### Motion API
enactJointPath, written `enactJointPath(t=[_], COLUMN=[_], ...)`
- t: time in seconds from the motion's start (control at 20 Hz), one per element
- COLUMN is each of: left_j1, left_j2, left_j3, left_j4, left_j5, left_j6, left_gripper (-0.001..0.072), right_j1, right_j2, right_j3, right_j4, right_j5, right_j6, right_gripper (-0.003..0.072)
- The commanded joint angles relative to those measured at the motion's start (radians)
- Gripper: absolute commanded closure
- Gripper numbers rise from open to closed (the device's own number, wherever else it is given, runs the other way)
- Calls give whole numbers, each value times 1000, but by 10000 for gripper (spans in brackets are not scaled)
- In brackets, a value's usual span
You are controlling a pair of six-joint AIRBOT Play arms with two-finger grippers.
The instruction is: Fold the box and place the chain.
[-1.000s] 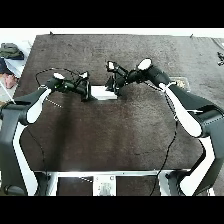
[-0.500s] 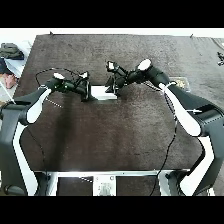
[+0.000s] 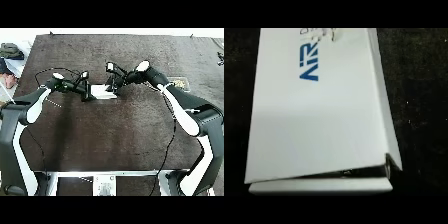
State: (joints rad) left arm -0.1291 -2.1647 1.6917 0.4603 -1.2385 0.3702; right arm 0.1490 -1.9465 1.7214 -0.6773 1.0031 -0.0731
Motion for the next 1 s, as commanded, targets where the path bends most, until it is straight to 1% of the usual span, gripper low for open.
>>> enactJointPath(t=[0.0,0.1,0.2,0.45,0.5,0.55,0.75,0.95], left_j1=[-1,-1,-1,-1,-1,-1,-1,-1], left_j2=[1,1,1,1,1,1,1,1], left_j3=[1,1,1,1,1,1,1,1], left_j4=[3,3,3,3,3,3,3,3], left_j5=[-7,-7,-7,-7,-7,-7,-7,-7], left_j6=[5,5,5,5,5,5,5,5], left_gripper=[365,365,365,365,365,365,364,365], right_j1=[-1,-1,-1,0,0,-1,0,0], right_j2=[23,28,23,22,22,22,22,16], right_j3=[1,1,1,1,1,1,0,0], right_j4=[1,1,0,-14,-14,-15,-19,-66], right_j5=[-24,-42,-79,-71,-59,-35,-12,-11], right_j6=[-12,-43,-47,-46,-39,-39,-34,18], right_gripper=[341,366,366,367,377,455,455,455])
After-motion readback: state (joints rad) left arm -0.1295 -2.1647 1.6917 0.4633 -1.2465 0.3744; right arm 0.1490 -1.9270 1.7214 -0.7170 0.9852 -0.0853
